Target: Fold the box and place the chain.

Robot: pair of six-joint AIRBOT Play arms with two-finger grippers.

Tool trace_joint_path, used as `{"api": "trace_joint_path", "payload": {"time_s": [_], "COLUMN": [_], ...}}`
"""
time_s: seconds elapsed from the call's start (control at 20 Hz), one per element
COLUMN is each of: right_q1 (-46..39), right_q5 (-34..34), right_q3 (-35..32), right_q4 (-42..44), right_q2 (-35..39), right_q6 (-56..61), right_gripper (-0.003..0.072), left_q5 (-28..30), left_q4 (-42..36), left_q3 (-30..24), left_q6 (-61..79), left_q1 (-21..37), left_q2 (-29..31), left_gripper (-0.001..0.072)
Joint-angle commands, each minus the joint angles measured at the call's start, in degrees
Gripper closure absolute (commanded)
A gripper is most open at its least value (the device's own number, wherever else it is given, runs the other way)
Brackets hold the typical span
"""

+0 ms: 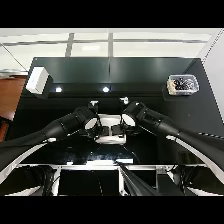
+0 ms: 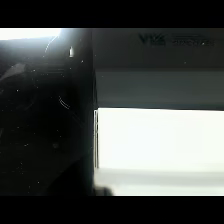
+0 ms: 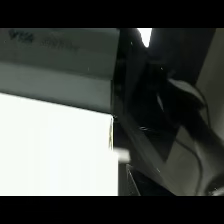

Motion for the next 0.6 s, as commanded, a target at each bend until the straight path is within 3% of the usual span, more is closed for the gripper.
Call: {"api": "trace_joint_path", "payload": {"time_s": [0.0,0.25,0.45,0.55], "right_q1": [-0.4,-4.7,-12.1,-18.8], "right_q5": [1.4,5.2,8.3,6.4], "right_q3": [0.3,0.3,0.3,0.3], "right_q4": [-1.1,-11.0,-32.1,-37.8], "right_q2": [4.2,16.9,23.3,23.4], "right_q6": [-4.8,-7.2,-9.8,-10.7], "right_gripper": [0.0314,0.0315,0.0315,0.0315], "left_q5": [0.2,0.1,0.2,0.2], "left_q4": [0.0,-0.1,-0.1,-0.2], "left_q3": [0.0,0.0,0.0,0.0], "left_q6": [0.0,0.0,0.0,0.0], "left_q1": [0.0,0.0,0.0,0.0], "left_q2": [0.0,0.0,0.0,0.0], "left_gripper": [0.0681,0.0681,0.0681,0.0681]}}
